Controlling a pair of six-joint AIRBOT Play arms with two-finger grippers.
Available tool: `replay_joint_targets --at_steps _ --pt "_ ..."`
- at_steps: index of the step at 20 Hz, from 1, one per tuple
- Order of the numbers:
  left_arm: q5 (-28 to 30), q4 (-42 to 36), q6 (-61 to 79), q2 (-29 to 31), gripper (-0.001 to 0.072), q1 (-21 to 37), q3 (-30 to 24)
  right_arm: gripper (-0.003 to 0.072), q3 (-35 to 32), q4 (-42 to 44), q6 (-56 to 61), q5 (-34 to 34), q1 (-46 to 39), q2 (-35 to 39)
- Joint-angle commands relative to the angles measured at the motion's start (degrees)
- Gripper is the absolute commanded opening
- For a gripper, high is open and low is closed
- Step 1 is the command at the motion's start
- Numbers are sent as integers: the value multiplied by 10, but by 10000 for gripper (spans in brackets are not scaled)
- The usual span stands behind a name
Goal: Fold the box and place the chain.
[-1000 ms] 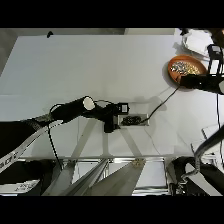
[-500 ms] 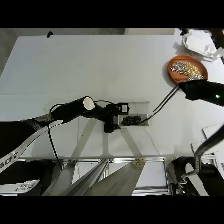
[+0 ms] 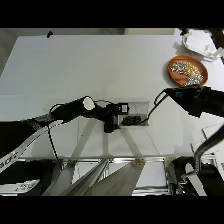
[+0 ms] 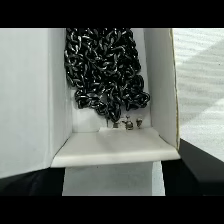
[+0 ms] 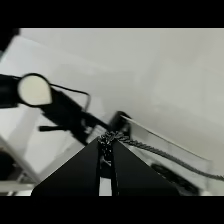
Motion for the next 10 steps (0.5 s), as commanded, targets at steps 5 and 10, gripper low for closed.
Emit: replay_joint_targets --at_steps 5,10 --pt "0 0 0 0 344 0 0 17 0 141 -52 10 0 0" --pt "0 0 0 0 344 0 0 17 0 -8 -65 9 23 -33"
